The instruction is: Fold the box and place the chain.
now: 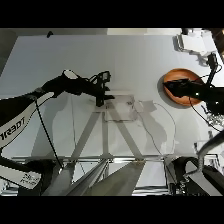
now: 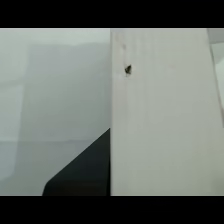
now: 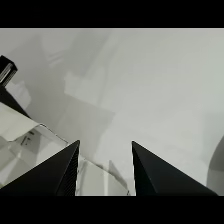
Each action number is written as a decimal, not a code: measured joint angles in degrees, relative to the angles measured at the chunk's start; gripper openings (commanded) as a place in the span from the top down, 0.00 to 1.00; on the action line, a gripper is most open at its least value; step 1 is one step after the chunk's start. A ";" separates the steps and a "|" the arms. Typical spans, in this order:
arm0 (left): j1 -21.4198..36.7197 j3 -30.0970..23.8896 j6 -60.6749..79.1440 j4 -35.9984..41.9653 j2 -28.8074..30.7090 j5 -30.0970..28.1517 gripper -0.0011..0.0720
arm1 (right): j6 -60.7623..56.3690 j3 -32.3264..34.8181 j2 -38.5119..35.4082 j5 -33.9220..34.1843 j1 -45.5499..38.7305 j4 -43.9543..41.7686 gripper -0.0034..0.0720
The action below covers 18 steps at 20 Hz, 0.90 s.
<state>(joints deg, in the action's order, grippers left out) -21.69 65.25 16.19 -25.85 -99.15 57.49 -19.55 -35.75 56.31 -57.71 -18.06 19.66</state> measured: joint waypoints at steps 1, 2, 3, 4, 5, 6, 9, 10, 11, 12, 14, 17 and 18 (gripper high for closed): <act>0.00 0.02 0.11 -0.57 0.00 0.02 0.98 | 0.15 0.00 0.00 -0.50 0.02 0.07 0.49; 0.00 0.02 0.15 -0.96 0.00 0.11 0.98 | 0.50 0.00 0.00 -0.96 0.00 0.07 0.49; 0.00 0.02 0.17 -1.22 0.00 0.15 0.98 | 1.11 -0.02 0.00 -1.36 0.00 0.09 0.49; 0.00 0.02 0.20 -1.44 0.00 0.15 0.98 | 1.79 0.00 0.00 -1.73 0.00 0.09 0.49; 0.00 0.02 0.24 -1.60 0.00 0.15 0.98 | 2.84 0.00 0.00 -2.10 0.02 0.09 0.49; 0.00 0.02 0.26 -1.70 0.00 0.17 0.98 | 4.11 -0.02 0.00 -2.54 0.00 0.09 0.49; -0.04 0.02 0.31 -2.21 0.00 0.17 0.98 | 9.88 0.00 0.00 -4.66 0.20 0.15 0.48; -0.07 0.02 0.31 -2.27 0.00 0.17 0.98 | 12.68 -0.02 0.00 -5.22 0.70 0.50 0.48; -0.07 0.02 0.31 -2.32 0.00 0.17 0.98 | 15.76 -0.02 0.00 -5.79 1.64 1.25 0.43; -0.07 0.02 0.31 -2.43 0.00 0.17 0.98 | 18.80 -0.02 0.04 -6.08 2.91 2.47 0.34; -0.07 0.00 0.33 -2.49 0.00 0.17 0.98 | 24.65 -0.02 0.31 -6.05 6.64 7.17 0.28; -0.07 0.02 0.33 -2.58 0.00 0.17 0.98 | 29.83 -0.02 0.83 -3.74 13.57 15.37 0.14; -0.07 0.02 0.33 -2.62 0.00 0.17 0.98 | 30.62 -0.02 0.96 -2.47 15.74 17.29 0.11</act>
